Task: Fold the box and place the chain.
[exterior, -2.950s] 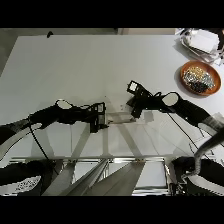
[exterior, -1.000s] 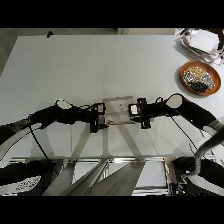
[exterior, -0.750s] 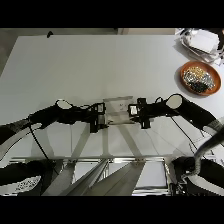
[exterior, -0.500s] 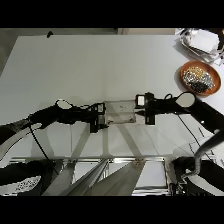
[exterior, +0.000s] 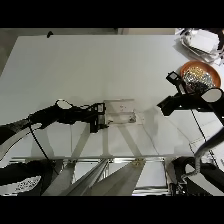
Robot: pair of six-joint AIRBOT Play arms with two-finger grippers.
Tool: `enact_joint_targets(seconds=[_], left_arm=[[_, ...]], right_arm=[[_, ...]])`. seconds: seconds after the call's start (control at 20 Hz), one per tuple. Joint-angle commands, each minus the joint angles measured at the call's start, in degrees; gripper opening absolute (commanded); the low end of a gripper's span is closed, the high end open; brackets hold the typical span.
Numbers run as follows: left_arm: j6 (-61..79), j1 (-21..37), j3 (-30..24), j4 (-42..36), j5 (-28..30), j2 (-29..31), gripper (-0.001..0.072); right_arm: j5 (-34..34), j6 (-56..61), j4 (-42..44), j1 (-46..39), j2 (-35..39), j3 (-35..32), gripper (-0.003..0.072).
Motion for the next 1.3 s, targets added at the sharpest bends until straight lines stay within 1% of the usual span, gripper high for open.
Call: enact_joint_targets(seconds=[0.0, 0.2, 0.45, 0.65, 0.85, 0.95, 1.1, 1.25], left_arm=[[0.02, 0.0, -0.02, 0.0, 0.0, 0.0, 0.0208], [0.02, 0.0, -0.02, 0.0, 0.0, 0.0, 0.0208], [0.02, 0.0, -0.02, 0.0, 0.0, 0.0, 0.0208], [0.02, 0.0, -0.02, 0.0, 0.0, 0.0, 0.0208], [0.02, 0.0, -0.02, 0.0, 0.0, 0.0, 0.0208], [0.02, 0.0, -0.02, 0.0, 0.0, 0.0, 0.0208], [0.02, 0.0, -0.02, 0.0, 0.0, 0.0, 0.0208], [0.02, 0.0, -0.02, 0.0, 0.0, 0.0, 0.0208]], right_arm=[[2.25, 10.6, -1.77, 0.44, -5.49, 0.02, 0.0017], [4.79, 10.36, 1.81, 4.26, -12.2, 0.02, 0.0016], [5.38, 8.79, 3.39, 8.31, -15.37, 0.02, 0.0015], [6.51, 8.61, 4.81, 10.05, -15.69, 0.07, 0.0018], [7.76, 8.68, 6.86, 11.04, -13.33, 0.09, 0.0025], [7.85, 9.09, 7.08, 11.04, -11.15, 0.09, 0.0109], [7.89, 9.35, 8.41, 11.04, -8.87, 0.31, 0.0141], [7.85, 10.43, 10.36, 11.04, -8.17, 0.35, 0.0258]])
